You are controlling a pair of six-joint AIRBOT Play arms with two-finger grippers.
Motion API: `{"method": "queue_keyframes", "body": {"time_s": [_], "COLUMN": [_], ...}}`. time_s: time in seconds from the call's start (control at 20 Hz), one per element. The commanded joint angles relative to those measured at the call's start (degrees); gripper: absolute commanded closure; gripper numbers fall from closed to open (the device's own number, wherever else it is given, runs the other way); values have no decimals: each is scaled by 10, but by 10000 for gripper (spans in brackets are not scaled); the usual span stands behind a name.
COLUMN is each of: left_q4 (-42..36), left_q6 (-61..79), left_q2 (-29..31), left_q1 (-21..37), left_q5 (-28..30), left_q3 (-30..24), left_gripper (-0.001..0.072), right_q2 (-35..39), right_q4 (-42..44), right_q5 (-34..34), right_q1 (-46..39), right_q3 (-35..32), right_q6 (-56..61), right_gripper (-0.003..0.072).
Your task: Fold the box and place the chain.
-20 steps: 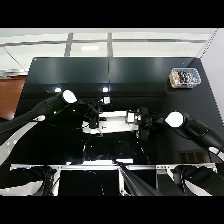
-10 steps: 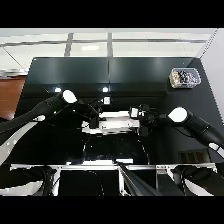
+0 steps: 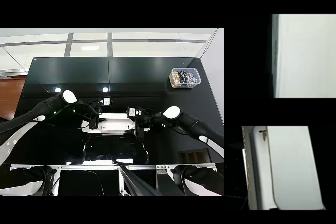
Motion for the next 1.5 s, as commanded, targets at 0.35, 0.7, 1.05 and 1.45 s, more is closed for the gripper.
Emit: {"method": "queue_keyframes", "body": {"time_s": [0.35, 0.7, 1.05, 1.45], "left_q4": [-1, 0, 0, -1], "left_q6": [-2, -2, -2, -2], "left_q2": [0, 0, 0, 0], "left_q1": [0, 0, 0, 0], "left_q5": [-6, -6, -6, -5], "left_q3": [1, 1, 1, 1], "left_gripper": [682, 682, 682, 682], "right_q2": [-44, -46, -46, -47], "right_q4": [11, -27, -29, -29], "right_q5": [-6, -16, -22, -22], "right_q1": [0, 0, 0, 0], "right_q3": [1, 2, 2, 3], "right_q6": [-59, -14, -8, -6], "right_gripper": [-17, -16, -16, -16]}}
